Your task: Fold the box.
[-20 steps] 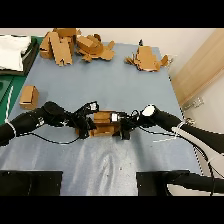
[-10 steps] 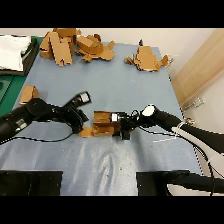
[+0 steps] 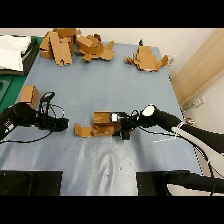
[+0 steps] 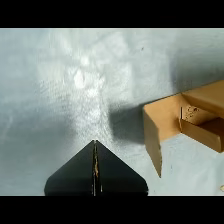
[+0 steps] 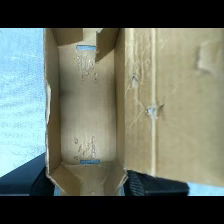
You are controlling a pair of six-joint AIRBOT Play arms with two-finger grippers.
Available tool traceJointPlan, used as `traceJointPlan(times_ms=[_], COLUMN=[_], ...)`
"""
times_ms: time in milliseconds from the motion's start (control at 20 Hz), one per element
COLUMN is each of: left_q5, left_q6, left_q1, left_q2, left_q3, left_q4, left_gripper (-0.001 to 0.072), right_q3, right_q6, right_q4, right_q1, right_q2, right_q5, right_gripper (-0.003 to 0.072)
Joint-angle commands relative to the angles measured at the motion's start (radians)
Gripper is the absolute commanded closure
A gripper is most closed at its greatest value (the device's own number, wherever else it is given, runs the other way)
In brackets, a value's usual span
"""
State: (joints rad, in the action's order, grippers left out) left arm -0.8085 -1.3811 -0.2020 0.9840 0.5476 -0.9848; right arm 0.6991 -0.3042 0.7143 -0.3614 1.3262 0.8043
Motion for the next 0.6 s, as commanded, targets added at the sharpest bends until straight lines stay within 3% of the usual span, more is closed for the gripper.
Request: traceJointPlan(times_ms=[0,300,550], left_q5=[-0.032,0.023,0.067], left_q6=[-0.039,0.046,0.191], left_q1=[-0.01,-0.097,-0.129], left_q2=[0.046,0.157,0.177], left_q3=[-0.032,-0.032,-0.031], left_q4=[0.147,0.316,0.511], left_gripper=[0.0701,0.0701,0.0701], right_q3=[0.0,0.0,0.0], right_q6=[0.0,0.0,0.0], right_q4=[0.0,0.0,0.0], right_q1=[-0.001,-0.001,0.0], right_q2=[0.0,0.0,0.0], right_q5=[0.0,0.0,0.0], right_gripper=[0.0197,0.0197,0.0197])
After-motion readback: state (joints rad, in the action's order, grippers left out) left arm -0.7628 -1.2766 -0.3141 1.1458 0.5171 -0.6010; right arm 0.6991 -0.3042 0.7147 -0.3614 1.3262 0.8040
